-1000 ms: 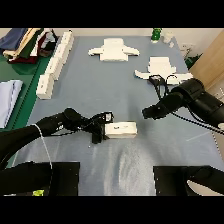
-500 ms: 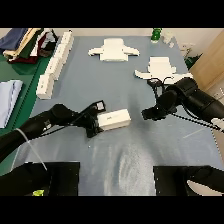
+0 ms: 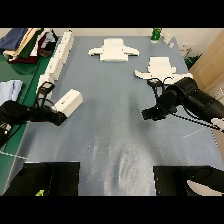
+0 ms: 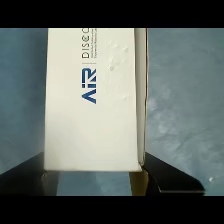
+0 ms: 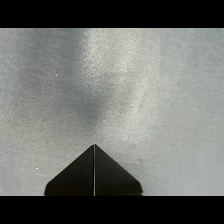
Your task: Fold the box.
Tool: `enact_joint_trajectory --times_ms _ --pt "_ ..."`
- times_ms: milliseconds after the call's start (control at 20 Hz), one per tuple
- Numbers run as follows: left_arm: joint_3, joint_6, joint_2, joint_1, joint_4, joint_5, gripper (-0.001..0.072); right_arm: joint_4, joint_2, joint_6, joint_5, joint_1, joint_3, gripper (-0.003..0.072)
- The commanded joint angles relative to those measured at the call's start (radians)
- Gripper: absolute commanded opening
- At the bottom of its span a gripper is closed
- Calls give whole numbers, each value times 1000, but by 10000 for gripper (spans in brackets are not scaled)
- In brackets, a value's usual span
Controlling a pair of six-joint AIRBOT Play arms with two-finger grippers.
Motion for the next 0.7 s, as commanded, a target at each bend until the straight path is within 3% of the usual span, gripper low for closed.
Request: enact_joint_trajectory --times_ms 0,300,500,650 --pt "-21 61 32 208 38 -14 387 0 -1 0 0 0 1 3" --pt "-171 216 32 415 29 77 387 0 -1 0 0 0 1 3" --pt "-208 235 32 505 -7 266 387 0 0 0 0 0 1 3" --pt "-228 293 14 540 -114 376 387 0 -1 0 0 0 1 3"
